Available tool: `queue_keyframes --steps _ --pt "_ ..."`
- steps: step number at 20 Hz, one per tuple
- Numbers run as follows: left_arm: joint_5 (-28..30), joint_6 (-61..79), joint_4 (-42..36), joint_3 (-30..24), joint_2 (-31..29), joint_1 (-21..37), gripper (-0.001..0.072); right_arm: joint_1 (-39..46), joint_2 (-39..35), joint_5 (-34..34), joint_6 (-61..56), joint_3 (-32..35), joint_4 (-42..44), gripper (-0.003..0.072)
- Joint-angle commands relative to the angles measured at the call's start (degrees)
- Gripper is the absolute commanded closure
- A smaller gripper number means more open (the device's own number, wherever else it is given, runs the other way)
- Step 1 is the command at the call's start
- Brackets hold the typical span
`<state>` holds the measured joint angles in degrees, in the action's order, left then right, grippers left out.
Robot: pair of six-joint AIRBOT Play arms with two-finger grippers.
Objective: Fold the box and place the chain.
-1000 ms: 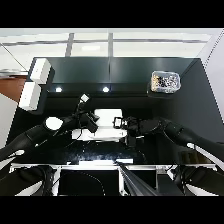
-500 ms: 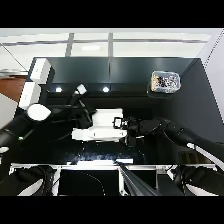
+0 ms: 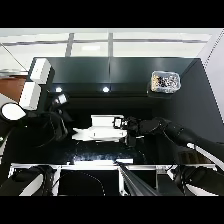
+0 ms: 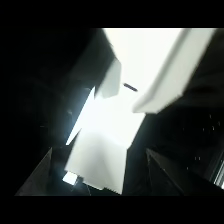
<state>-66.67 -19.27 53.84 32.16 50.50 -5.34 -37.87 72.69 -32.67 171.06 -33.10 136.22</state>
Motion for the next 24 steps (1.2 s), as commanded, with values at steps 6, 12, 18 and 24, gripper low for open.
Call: queue_keyframes --steps 6,12,18,24 --pt "23.0 19.1 -5.4 -8.0 2.1 -13.0 0.0016 0.0 0.0 -0.2 0.0 0.0 0.0 0.0160" --pt "24.1 19.1 -5.3 -8.0 7.0 -17.6 0.0018 0.0 0.0 -0.2 -0.1 0.0 0.0 0.0160" --pt "24.2 20.7 -8.3 -8.0 8.4 -18.5 0.0146 0.0 0.0 -0.2 -0.3 0.0 0.0 0.0159" --pt "24.2 20.6 -9.0 -7.7 9.0 -18.4 0.0365 0.0 0.0 -0.6 -0.5 0.0 0.0 0.0160"
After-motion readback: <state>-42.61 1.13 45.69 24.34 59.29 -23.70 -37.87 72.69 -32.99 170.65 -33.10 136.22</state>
